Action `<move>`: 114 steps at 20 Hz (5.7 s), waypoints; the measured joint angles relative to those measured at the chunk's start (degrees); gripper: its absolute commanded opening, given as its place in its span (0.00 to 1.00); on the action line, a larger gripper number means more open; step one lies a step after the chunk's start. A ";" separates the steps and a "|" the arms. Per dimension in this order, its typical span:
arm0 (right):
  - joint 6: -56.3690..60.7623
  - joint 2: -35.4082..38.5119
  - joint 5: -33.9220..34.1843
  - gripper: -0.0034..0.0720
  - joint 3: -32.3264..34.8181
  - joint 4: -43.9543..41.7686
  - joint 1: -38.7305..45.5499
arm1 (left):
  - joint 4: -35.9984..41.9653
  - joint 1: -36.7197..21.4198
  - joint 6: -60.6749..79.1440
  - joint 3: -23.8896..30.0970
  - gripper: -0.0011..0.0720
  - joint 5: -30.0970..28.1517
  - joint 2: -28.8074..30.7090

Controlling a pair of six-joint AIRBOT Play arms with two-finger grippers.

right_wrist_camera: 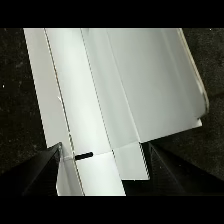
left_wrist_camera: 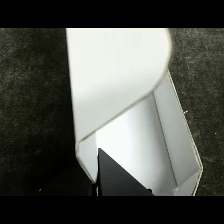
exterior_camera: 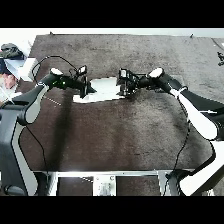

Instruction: Fold the box and place the chain.

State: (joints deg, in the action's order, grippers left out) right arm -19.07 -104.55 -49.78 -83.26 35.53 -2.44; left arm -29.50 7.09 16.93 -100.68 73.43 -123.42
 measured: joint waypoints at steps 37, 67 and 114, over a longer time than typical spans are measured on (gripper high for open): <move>3.72 -13.20 -17.00 0.83 -10.84 -3.48 1.25 | 0.00 -0.02 0.04 0.00 0.03 0.11 0.00; 4.98 -16.87 -17.18 0.62 -14.69 0.04 0.17 | 0.00 -0.02 0.00 0.00 0.03 0.02 0.00; 4.98 -16.87 -16.39 0.62 -14.69 0.22 0.17 | 1.75 -6.23 -9.51 0.44 0.02 17.62 15.10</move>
State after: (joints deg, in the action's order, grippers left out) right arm -14.09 -121.43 -66.17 -97.95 35.75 -2.26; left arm -27.75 0.86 7.42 -100.25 91.05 -108.31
